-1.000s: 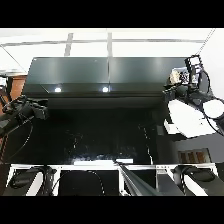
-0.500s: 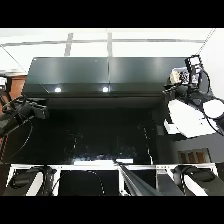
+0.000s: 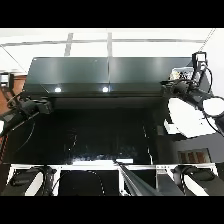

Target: Fold the box and place the chain.

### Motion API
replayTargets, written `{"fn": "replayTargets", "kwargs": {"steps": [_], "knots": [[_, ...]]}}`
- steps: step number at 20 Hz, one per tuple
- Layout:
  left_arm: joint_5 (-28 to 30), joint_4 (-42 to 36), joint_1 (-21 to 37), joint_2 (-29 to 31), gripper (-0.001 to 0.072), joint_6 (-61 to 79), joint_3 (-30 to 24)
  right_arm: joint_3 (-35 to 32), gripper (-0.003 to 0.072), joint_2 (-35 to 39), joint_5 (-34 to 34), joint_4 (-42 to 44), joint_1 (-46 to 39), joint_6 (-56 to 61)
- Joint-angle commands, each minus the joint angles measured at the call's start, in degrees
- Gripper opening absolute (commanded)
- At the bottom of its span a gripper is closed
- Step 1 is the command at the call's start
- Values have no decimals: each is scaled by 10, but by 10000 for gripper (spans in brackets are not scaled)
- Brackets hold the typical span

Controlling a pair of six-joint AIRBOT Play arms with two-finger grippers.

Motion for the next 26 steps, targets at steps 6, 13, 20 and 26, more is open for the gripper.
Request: {"fn": "replayTargets", "kwargs": {"steps": [6, 13, 20, 26], "knots": [[-190, 424, -64, -116, 713, -361, 149, 67, 697, -91, 130, -252, -194, 252], [-247, 418, -50, -117, 712, -394, 159, 294, 697, -255, 325, -263, -558, 191], [-244, 341, -50, -119, 712, -394, 159, 390, 696, -421, 525, -204, -539, -62], [-235, 353, -50, -125, 710, -394, 158, 387, 696, -440, 581, -228, -528, -51]]}}
